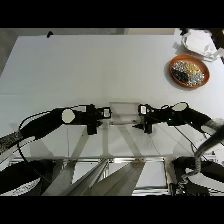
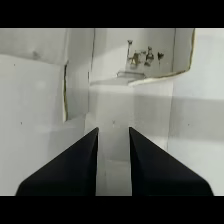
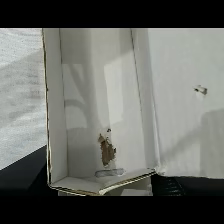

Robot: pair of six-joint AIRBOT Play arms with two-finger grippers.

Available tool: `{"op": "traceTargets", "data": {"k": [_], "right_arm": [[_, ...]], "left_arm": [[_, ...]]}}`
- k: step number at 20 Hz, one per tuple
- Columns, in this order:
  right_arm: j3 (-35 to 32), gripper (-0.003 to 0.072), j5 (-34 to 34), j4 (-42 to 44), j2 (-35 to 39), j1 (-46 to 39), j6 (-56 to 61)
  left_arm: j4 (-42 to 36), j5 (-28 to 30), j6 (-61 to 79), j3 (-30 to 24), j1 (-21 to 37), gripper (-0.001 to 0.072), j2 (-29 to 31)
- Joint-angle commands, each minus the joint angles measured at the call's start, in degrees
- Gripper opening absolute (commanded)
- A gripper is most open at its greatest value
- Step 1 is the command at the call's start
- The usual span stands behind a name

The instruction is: Fold the box and place the chain.

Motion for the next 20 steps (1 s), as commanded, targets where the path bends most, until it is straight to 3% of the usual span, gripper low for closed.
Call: {"op": "traceTargets", "data": {"k": [1,9,10,12,13,20], "right_arm": [[0.0,0.0411,0.0,0.0,0.0,0.0,0.0],[0.0,0.0411,0.0,0.0,0.0,0.0,0.0],[0.0,0.0411,0.0,0.0,0.0,0.0,0.0],[0.0,0.0411,0.0,0.0,0.0,0.0,0.0],[0.0,0.0411,0.0,0.0,0.0,0.0,0.0],[0.0,0.0411,0.0,0.0,0.0,0.0,0.0]], "left_arm": [[-7.2,0.1,8.6,0.0,0.2,0.0233,0.0],[-8.4,-0.8,12.3,0.0,2.3,0.0235,-0.1],[-8.4,-1.5,12.3,0.0,2.9,0.0255,-0.1],[-8.2,-1.7,12.3,0.0,3.7,0.0455,-0.1],[-8.2,-1.7,12.2,0.0,3.8,0.048,-0.1],[-8.7,-0.3,12.5,0.0,3.6,0.0478,-0.1]]}}
